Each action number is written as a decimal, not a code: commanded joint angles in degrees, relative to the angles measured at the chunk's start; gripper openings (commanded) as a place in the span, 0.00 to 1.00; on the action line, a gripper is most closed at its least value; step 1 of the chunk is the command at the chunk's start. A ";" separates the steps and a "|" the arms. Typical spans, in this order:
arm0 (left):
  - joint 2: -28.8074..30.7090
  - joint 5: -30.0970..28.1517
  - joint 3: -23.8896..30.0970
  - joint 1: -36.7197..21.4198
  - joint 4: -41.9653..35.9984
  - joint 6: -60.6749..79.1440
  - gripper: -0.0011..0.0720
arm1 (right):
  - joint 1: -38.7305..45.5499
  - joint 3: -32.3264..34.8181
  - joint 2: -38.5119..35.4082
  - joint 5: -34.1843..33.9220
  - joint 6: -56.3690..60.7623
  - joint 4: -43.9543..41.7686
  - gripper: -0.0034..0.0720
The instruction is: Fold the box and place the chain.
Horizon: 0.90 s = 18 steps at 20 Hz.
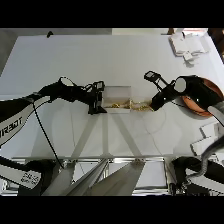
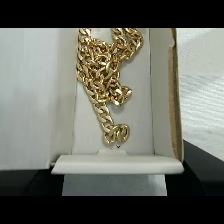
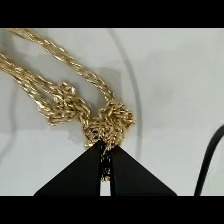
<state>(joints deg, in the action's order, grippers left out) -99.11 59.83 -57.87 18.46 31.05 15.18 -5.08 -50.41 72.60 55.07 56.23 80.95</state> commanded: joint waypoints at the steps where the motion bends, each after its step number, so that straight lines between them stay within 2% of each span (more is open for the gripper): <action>1: 0.02 0.00 0.00 0.00 0.02 0.00 0.45 | -6.27 -0.83 -2.93 0.33 3.34 -0.20 0.06; 8: 0.02 0.00 0.00 0.00 0.00 0.00 0.45 | -18.93 -7.34 -1.14 -2.21 11.61 -0.66 0.06; 18: 0.02 -0.02 0.00 -0.02 0.00 0.00 0.45 | -27.61 -23.34 11.87 -1.99 14.05 -3.61 0.06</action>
<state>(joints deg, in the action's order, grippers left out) -99.11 59.83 -57.87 18.46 31.05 15.18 -30.59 -69.69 80.93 53.21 69.38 77.80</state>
